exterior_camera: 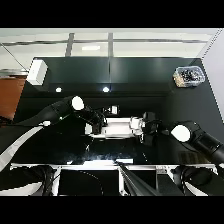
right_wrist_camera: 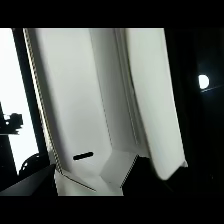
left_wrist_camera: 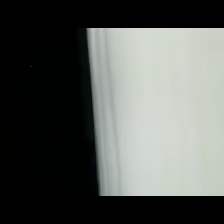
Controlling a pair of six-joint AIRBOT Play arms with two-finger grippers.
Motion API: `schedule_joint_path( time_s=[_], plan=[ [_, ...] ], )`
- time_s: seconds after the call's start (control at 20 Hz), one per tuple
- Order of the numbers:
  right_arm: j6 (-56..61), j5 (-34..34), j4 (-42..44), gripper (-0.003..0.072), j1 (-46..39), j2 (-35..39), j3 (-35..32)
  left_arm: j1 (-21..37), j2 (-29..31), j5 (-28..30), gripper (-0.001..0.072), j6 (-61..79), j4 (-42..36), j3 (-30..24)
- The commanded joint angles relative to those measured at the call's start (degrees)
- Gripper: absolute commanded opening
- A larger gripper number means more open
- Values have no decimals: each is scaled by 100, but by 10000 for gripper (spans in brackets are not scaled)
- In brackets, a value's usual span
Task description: Fold the box and place the chain.
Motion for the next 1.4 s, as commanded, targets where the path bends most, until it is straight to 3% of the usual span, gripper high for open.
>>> schedule_joint_path(
  time_s=[0.0, 0.35, 0.5, 0.8, 1.15, 1.35],
  plan=[
    [-129, 7, 321, 697, -199, 0, 11, -2, 4, -7, 26, 17, 2, 0],
    [-1283, 199, 1912, 697, -232, -374, 11, -2, 4, -4, 26, 17, 2, 2],
    [-1482, 538, 1956, 697, -234, -728, 7, -2, 4, -7, 27, 15, 2, 2],
    [-2057, 232, 2044, 697, -234, -1193, 4, -2, 7, -87, 28, -131, -151, 2],
    [-2612, 267, 2153, 697, -682, -1394, 4, -4, 4, -170, 28, -142, -195, 2],
    [-3237, 531, 2643, 697, -743, -1517, 4, -4, 4, -166, 28, -140, -195, 2]
  ],
)
